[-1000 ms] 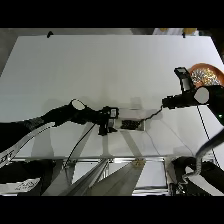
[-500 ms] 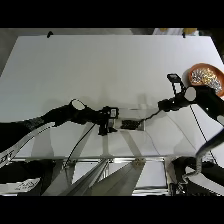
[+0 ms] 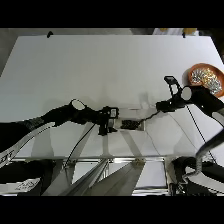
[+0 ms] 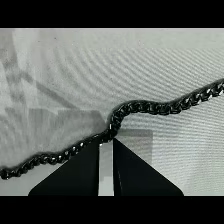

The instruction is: Fold the box and place the chain.

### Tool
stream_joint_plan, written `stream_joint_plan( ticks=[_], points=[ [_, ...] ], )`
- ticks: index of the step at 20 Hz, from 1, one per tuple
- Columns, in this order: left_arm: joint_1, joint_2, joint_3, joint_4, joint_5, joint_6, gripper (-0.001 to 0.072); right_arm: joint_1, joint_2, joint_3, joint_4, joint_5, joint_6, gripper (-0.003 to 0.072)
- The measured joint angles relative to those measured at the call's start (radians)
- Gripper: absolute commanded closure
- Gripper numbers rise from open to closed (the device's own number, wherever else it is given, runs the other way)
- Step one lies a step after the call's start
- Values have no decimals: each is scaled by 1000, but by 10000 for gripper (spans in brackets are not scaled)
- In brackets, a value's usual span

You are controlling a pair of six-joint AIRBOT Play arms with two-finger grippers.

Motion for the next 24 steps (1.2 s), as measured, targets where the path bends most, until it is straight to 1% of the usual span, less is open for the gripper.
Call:
stream_joint_plan(
  ticks=[7,10,13,17,21,24],
  points=[
    [0,0,0,0,0,0,500,42,47,-2,-8,-3,-2,668],
    [0,0,0,0,0,0,500,66,63,-2,-8,24,-2,668],
    [0,0,0,0,0,0,500,103,106,-2,-8,61,-2,668],
    [0,0,0,0,0,0,500,163,214,-2,-7,120,-2,668],
    [0,0,0,0,0,0,500,232,378,-2,5,224,-2,668],
    [0,0,0,0,0,0,500,262,512,-2,77,306,-6,668]
  ],
)
